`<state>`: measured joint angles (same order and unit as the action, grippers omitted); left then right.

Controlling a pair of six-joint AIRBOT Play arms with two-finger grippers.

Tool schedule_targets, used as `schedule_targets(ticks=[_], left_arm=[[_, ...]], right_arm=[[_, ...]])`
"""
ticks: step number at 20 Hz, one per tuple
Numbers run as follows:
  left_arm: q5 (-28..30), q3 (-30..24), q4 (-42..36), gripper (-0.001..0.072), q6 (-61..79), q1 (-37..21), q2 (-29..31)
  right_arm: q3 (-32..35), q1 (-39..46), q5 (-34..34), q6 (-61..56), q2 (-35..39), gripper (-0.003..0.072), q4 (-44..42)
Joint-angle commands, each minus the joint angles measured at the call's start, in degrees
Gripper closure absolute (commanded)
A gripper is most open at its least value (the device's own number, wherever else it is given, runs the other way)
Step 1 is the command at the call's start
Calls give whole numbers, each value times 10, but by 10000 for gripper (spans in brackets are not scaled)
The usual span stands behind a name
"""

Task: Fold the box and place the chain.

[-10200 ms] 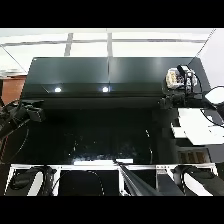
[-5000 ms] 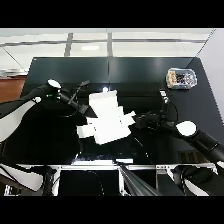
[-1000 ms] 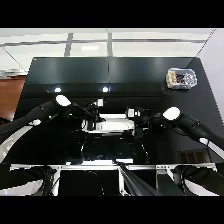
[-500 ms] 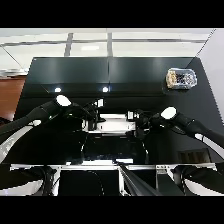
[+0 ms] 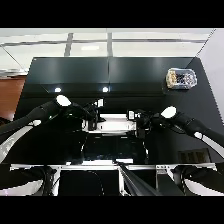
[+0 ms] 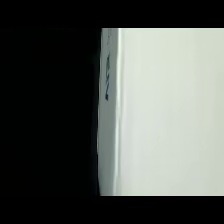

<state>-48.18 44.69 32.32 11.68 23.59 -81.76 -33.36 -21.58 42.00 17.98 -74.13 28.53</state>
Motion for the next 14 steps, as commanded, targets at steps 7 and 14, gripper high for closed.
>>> schedule_targets(ticks=[7,14], left_arm=[[0,0,0,683,0,0,0],[0,0,0,684,0,0,0]], right_arm=[[-2,-4,1,-1,-2,56,7],[-3,-13,-8,-14,-4,56,22]])
